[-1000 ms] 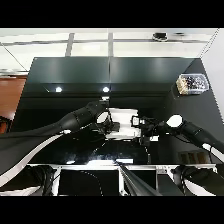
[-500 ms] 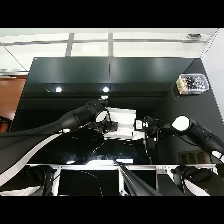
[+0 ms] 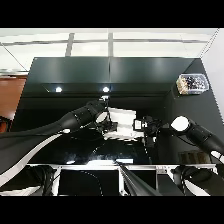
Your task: Fold the box and place the chain.
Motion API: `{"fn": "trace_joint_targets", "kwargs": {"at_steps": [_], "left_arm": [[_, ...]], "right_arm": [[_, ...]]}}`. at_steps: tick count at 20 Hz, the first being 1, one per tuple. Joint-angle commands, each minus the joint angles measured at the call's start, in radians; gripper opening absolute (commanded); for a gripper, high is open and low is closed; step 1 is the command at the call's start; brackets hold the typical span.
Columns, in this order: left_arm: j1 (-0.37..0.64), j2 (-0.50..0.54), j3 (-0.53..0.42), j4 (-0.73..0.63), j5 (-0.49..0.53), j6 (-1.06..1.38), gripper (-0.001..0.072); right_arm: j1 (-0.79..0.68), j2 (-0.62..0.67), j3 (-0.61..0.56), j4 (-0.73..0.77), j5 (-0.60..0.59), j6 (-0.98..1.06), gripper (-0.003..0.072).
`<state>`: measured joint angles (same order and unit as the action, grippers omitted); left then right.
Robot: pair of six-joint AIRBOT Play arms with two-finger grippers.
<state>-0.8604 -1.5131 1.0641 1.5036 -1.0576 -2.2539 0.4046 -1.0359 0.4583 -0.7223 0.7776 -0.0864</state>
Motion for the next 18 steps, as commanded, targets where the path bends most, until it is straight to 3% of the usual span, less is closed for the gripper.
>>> {"fn": "trace_joint_targets", "kwargs": {"at_steps": [1,2,3,7,11,17,18], "left_arm": [[0.0,-0.001,0.0,0.003,0.002,0.0,0.0026],[0.0,-0.001,0.0,0.003,0.002,0.0,0.0026],[0.0,-0.001,0.0,0.003,0.002,0.0,0.0026],[0.0,-0.001,0.0,0.003,0.002,0.0,0.0026],[0.0,-0.001,0.0,0.003,0.002,0.0,0.0026],[0.0,-0.001,0.0,0.003,0.002,0.0,0.0026],[0.0,-0.001,0.0,0.003,0.002,0.0,0.0026]], "right_arm": [[0.01,-0.015,0.0,0.016,-0.012,-0.007,0.0315],[0.01,-0.015,0.0,0.015,-0.011,-0.002,0.0092],[0.01,-0.015,0.0,0.017,-0.011,0.007,0.0064],[0.014,-0.024,-0.001,0.081,0.011,0.032,0.0065],[0.075,-0.063,-0.001,0.213,-0.088,0.031,0.0065],[0.096,-0.07,-0.001,0.224,-0.143,0.07,0.0071],[0.096,-0.07,0.0,0.224,-0.147,0.08,0.0273]]}}
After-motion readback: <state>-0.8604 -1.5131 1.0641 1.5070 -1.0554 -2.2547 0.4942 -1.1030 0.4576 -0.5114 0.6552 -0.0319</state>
